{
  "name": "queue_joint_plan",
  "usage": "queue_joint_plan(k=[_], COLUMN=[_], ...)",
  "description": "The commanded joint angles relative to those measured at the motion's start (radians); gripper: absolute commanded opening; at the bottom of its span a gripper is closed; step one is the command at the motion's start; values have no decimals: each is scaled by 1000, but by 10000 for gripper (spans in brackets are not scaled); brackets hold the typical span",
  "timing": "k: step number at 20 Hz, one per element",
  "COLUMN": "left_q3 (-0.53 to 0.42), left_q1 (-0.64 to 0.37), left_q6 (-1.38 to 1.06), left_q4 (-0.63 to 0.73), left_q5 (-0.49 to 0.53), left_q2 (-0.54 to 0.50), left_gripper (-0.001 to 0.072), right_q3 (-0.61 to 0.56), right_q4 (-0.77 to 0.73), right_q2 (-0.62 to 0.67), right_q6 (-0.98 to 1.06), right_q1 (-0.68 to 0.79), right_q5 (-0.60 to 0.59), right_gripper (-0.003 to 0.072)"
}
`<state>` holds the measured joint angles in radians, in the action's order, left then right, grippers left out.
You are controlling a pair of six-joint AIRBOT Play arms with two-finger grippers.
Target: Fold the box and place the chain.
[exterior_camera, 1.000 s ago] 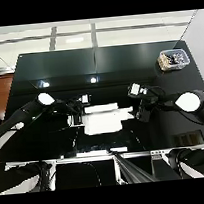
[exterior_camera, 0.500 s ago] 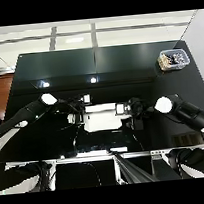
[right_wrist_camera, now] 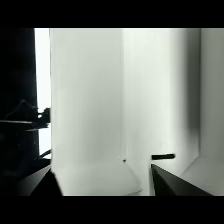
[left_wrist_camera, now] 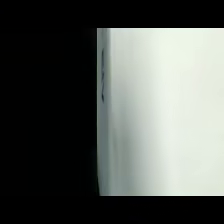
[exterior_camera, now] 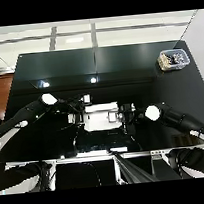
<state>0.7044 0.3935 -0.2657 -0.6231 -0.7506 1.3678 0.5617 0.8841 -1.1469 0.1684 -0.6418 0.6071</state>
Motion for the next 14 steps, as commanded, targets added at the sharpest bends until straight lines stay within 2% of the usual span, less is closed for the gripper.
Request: queue_joint_plan(k=[1,3,5,10,14], left_q3=[0,0,0,0,0], left_q1=[1,1,0,1,1], left_q6=[0,0,0,0,0], left_q4=[0,0,0,0,0], left_q5=[-17,-16,-17,-17,-17], left_q2=[0,0,0,0,0], left_gripper=[27,27,27,27,27], right_q3=[12,33,62,84,84], right_q4=[0,24,12,-72,-64], right_q2=[2,18,18,20,20], right_q6=[-2,9,13,-17,-54], right_q1=[-19,-2,39,107,109], right_q5=[-68,-57,10,59,11], right_gripper=[714,715,715,714,715])
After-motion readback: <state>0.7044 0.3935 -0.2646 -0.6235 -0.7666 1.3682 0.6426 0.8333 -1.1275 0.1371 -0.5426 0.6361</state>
